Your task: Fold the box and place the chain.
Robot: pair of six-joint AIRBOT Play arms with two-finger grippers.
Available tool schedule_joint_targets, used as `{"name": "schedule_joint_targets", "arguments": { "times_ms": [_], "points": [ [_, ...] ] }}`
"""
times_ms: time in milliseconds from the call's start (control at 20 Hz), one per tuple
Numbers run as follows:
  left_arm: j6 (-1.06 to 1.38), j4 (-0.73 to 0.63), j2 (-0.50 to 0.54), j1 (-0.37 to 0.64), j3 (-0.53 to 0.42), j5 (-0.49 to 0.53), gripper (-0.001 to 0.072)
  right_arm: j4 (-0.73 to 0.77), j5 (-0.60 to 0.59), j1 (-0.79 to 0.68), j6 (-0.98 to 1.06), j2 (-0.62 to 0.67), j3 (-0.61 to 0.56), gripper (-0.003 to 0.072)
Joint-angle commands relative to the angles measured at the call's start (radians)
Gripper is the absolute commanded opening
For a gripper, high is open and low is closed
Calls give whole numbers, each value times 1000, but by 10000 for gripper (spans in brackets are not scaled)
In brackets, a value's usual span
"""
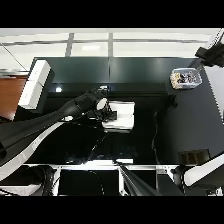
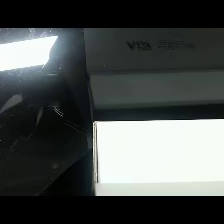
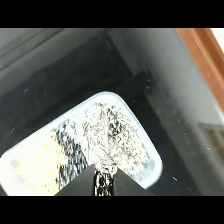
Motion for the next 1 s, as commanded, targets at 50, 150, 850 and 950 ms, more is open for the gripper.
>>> {"name": "schedule_joint_targets", "arguments": {
  "times_ms": [50,150,850,950],
  "points": [
    [0,2,-1,1,1,1,32,34,125,18,-199,131,5,16],
    [0,2,-1,1,1,1,32,43,152,27,-246,187,5,16],
    [0,2,-1,1,1,1,32,477,194,19,-407,645,-117,16],
    [0,2,-1,1,1,2,32,557,235,19,-442,701,-117,15]
  ]
}}
